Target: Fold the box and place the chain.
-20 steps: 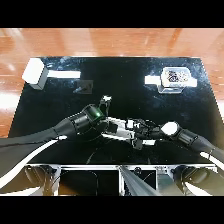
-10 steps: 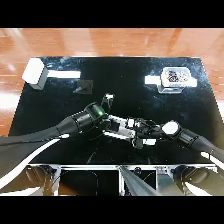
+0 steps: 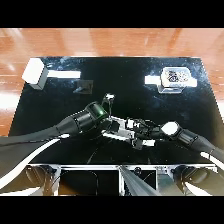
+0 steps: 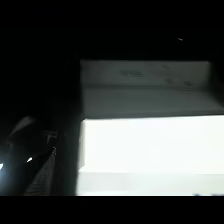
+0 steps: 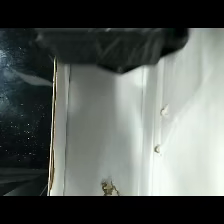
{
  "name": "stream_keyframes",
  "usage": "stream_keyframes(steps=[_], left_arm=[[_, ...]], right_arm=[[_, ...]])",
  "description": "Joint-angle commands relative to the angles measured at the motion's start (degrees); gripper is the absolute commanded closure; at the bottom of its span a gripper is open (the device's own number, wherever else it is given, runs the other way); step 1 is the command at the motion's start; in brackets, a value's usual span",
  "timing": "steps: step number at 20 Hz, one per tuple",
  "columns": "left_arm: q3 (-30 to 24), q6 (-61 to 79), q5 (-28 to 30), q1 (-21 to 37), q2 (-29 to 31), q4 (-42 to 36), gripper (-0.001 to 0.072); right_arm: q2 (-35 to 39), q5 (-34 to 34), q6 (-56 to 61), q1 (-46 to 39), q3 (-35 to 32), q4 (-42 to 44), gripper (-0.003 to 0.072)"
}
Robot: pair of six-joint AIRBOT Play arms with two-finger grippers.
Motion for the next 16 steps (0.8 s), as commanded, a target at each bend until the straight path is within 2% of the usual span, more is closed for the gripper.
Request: stream_keyframes(steps=[1, 5, 6, 7, 8, 11, 12, 13, 16], left_arm=[[0.83, -1.31, 1.79, 0.04, -0.02, 1.03, 0.0095], [0.83, -1.33, 1.86, 0.11, -0.02, 1.03, 0.0112], [0.81, -1.33, 1.88, 0.11, -0.04, 1.03, 0.013], [0.81, -1.33, 1.86, 0.11, -0.11, 1.03, 0.0197], [0.81, -1.33, 1.86, 0.11, -0.26, 0.98, 0.0222], [0.81, -1.36, 1.79, 0.09, -1.22, 0.39, 0.0228], [0.81, -1.33, 1.79, 0.11, -1.42, 0.33, 0.0318], [0.81, -1.33, 1.79, 0.11, -1.51, 0.35, 0.0462], [0.83, -1.29, 0.72, 0.09, -1.51, 0.35, 0.0689]], right_arm=[[0.0, -0.15, 0.07, 0.04, 0.02, -0.02, 0.0086], [0.0, -0.15, 0.09, 0.04, 0.04, -0.02, 0.0086], [0.0, -0.15, 0.07, 0.04, 0.04, -0.02, 0.0086], [0.0, -0.15, 0.09, 0.04, 0.04, -0.02, 0.0086], [0.0, -0.15, 0.09, 0.04, 0.04, -0.02, 0.0086], [0.0, -0.15, 0.07, 0.04, 0.04, -0.02, 0.0086], [0.0, -0.15, 0.07, 0.04, 0.04, -0.02, 0.0086], [0.0, -0.15, 0.07, 0.04, 0.04, -0.02, 0.0086], [0.0, -0.15, 0.07, 0.04, 0.02, -0.02, 0.0086]])
